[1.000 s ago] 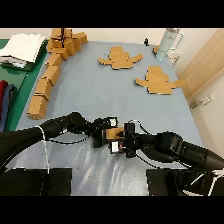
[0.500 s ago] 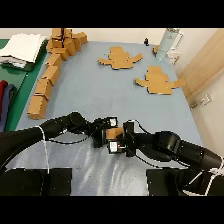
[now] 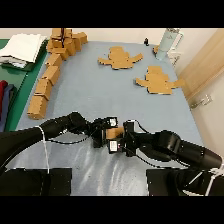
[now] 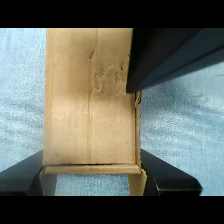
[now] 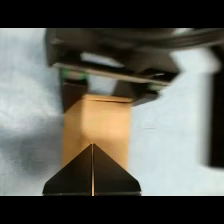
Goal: Fold the box.
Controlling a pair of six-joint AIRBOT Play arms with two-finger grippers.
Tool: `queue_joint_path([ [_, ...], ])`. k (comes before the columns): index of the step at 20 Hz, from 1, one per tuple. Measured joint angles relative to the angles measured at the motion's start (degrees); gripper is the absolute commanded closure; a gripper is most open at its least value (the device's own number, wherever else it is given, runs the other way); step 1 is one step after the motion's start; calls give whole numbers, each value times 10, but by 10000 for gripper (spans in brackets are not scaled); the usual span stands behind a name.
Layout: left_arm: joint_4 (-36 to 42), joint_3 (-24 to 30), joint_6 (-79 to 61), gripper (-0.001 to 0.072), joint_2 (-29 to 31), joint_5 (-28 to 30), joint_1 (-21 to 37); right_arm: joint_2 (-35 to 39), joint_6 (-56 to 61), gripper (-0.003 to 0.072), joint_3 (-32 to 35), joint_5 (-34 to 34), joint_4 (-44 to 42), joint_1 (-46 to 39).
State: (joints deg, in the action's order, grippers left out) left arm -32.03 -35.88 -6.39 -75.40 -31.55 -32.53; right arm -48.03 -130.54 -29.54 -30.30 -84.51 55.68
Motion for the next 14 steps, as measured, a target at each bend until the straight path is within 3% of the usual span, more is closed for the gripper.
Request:
queue_joint_path([
  [6,0,0,0,231,0,0,0,89,230,675,-11,-95,106,-40],
  [10,0,0,0,231,0,0,0,81,421,675,-12,-190,133,-102],
  [14,0,0,0,231,0,0,0,49,579,675,-13,-234,127,-139],
])
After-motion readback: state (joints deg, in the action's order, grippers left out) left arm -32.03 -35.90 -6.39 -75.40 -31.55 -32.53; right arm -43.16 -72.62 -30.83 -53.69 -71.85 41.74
